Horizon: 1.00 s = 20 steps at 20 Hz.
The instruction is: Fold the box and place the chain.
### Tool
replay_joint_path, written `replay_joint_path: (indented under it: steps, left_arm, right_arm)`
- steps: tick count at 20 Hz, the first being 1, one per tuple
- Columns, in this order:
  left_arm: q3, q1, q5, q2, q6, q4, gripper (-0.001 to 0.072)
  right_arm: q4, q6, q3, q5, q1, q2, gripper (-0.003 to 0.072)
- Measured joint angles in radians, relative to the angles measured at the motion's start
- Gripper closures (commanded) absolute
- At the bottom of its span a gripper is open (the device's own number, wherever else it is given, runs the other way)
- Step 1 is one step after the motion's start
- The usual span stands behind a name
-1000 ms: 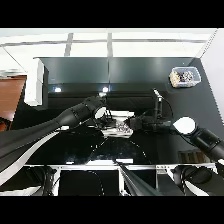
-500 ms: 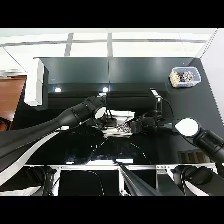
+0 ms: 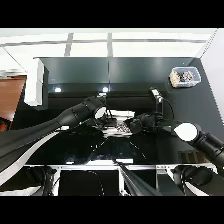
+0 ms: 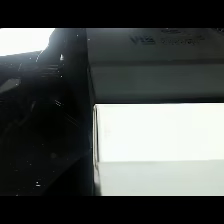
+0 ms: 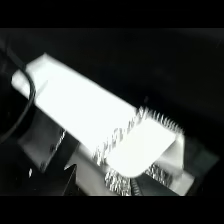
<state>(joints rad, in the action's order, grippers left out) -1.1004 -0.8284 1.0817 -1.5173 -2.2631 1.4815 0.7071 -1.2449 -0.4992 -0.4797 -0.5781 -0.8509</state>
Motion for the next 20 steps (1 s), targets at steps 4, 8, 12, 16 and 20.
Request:
replay_joint_path:
  steps: [4, 8, 12, 16, 20]
  left_arm:
    - [0.000, 0.000, 0.000, 0.000, -0.002, -0.001, 0.0679]
    - [0.000, 0.000, 0.000, 0.000, -0.002, -0.001, 0.0679]
    - [0.000, 0.000, 0.000, 0.000, 0.001, -0.001, 0.0679]
    - [0.000, 0.000, 0.000, 0.000, 0.001, -0.001, 0.0678]
    - [0.000, 0.000, 0.000, 0.000, 0.000, -0.001, 0.0679]
  right_arm:
    - [0.005, 0.000, 0.003, 0.076, -0.025, -0.022, 0.0671]
    - [0.019, 0.000, 0.001, 0.056, -0.031, -0.014, 0.0671]
    - [0.053, 0.000, -0.039, -0.066, -0.005, 0.047, 0.0671]
    - [0.070, -0.037, -0.085, -0.225, 0.108, 0.114, 0.0671]
    - [0.068, -0.101, -0.103, -0.381, 0.255, 0.138, 0.0670]
